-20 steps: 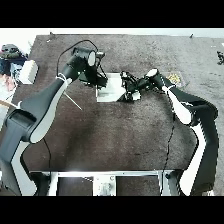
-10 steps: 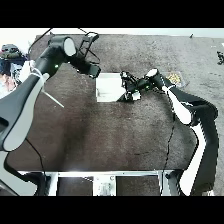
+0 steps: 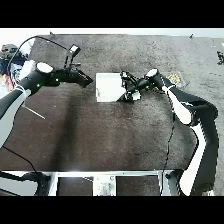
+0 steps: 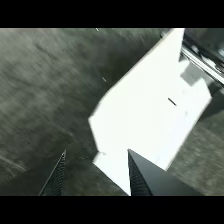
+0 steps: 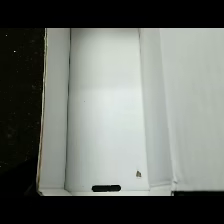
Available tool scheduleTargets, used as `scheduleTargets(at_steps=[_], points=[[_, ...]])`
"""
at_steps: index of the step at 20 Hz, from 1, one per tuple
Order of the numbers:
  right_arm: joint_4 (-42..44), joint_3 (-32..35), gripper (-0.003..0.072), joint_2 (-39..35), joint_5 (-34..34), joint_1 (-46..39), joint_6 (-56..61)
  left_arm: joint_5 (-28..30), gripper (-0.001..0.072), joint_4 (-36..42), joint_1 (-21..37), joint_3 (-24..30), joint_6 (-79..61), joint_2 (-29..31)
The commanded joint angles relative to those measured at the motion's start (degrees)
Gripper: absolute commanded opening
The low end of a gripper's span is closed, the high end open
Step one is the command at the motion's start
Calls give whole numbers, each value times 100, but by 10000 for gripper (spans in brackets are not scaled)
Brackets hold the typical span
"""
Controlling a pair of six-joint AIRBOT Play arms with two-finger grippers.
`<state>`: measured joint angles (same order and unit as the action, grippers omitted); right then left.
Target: Fold the box and place the chain.
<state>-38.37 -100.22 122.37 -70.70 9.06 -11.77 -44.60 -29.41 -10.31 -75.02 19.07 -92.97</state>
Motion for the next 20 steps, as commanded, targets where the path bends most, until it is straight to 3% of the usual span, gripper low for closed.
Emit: scheduleTargets(at_steps=[1, 5, 10, 12, 13, 14, 15, 18, 20], points=[[0, 0, 532, 4, 0, -2, 0, -52, 414, 909, 160, 282, -1117, 59], [2, 0, 532, 4, 0, -2, 0, -785, 413, 949, 313, 63, -1585, -199], [2, 0, 532, 4, 0, -2, 0, -2385, 412, 1215, 831, -1572, -2129, -1696], [0, 0, 532, 4, 0, -4, 0, -2809, 416, 1178, 817, -1941, -2704, -2179], [2, 0, 532, 4, 0, -7, 0, -2889, 461, 1126, 778, -1937, -3224, -2321], [0, 0, 532, 4, -2, -7, 0, -2992, 615, 975, 741, -1912, -3554, -2389], [2, 0, 532, 4, 0, -7, 0, -3104, 659, 820, 717, -1893, -3609, -2446], [0, 0, 532, 4, 0, -7, 0, -3405, 719, 726, 702, -1764, -4223, -2538], [2, 0, 532, 4, 0, -7, 0, -3314, 720, 752, 699, -1668, -4686, -2538]])
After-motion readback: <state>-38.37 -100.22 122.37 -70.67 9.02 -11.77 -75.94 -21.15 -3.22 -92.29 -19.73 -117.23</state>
